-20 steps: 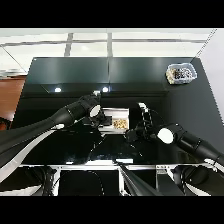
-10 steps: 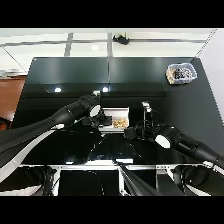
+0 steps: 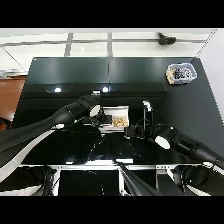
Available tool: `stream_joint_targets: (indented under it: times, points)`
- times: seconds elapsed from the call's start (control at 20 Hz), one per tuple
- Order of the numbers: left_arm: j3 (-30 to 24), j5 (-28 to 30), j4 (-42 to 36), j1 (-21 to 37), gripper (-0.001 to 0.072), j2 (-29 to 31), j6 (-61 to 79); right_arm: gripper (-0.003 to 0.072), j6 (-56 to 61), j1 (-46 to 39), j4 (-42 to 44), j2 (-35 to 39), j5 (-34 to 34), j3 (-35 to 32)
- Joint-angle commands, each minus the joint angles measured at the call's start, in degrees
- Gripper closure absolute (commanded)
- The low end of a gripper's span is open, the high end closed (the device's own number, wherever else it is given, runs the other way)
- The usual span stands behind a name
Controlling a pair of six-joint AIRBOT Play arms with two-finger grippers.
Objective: Fold the box and place the chain.
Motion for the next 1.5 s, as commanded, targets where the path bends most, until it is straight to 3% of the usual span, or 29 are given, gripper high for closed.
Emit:
stream_joint_targets:
  times: [0.0, 0.35, 0.6, 0.95, 1.0, 1.1, 1.2, 1.45]
  points:
    - [0.0, -0.2, 0.0, 0.0, 0.0678, 0.0, 0.0, 0.0629, -4.2, 1.0, -0.2, 0.0, -1.4, 0.0]
    - [0.0, -0.2, 0.0, 0.0, 0.0678, 0.0, 0.0, 0.0633, -4.2, 1.0, -0.3, 0.0, -0.4, 0.0]
    - [0.0, -0.2, 0.0, 0.0, 0.0678, 0.0, 0.0, 0.0633, -4.3, 1.0, -0.2, 1.9, 4.0, 0.2]
    - [0.0, -0.2, 0.0, 0.0, 0.0677, 0.0, 0.0, 0.0630, -4.3, 1.0, -0.1, 9.6, 15.3, 3.8]
    - [0.0, -0.2, 0.0, 0.0, 0.0678, 0.0, 0.0, 0.0605, -4.3, 1.0, -0.2, 9.7, 16.6, 3.8]
    - [0.0, -0.2, 0.0, 0.0, 0.0678, 0.0, 0.0, 0.0229, -4.9, 1.0, -0.3, 9.0, 18.2, 3.3]
    - [0.0, -0.2, 0.0, 0.0, 0.0678, 0.0, 0.0, 0.0234, -7.8, 1.0, -0.2, 7.5, 16.5, 1.9]
    - [0.0, -0.2, 0.0, 0.0, 0.0678, 0.0, 0.0, 0.0234, -7.9, 1.0, 0.3, -1.1, 2.4, 0.5]
